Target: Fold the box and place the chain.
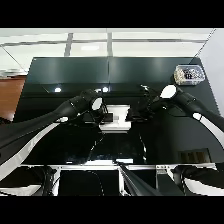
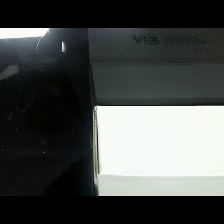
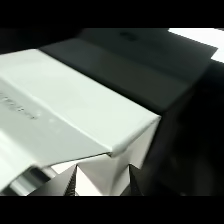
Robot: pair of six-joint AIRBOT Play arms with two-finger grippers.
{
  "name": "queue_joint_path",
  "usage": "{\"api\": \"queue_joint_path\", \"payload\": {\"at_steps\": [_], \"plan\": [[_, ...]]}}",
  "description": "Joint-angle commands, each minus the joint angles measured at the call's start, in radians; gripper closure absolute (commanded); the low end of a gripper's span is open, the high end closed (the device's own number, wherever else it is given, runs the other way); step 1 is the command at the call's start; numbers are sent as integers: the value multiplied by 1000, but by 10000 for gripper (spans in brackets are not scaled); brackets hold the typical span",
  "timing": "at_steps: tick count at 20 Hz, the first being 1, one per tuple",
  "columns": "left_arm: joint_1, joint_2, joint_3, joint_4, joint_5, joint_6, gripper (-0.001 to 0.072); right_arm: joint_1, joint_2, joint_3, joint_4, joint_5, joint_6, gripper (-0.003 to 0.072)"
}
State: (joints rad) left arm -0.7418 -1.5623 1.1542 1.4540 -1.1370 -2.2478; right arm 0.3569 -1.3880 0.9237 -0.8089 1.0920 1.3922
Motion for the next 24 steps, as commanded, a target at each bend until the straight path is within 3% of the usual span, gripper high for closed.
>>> {"api": "queue_joint_path", "payload": {"at_steps": [1, 6, 12, 22, 24], "plan": [[0, 0, 1, 0, -1, 0, 682, 91, 0, 57, -233, -36, 214, 324], [0, 0, 1, 0, -1, 0, 682, 220, -11, 110, -500, -79, 510, 325], [0, 0, 1, 0, 0, 0, 682, 357, -99, 201, -692, -4, 746, 326], [0, 0, 1, 0, -2, 0, 682, 360, -155, 201, -706, 6, 813, 327], [0, 0, 1, 0, -2, 0, 682, 360, -158, 201, -690, 6, 815, 428]]}}
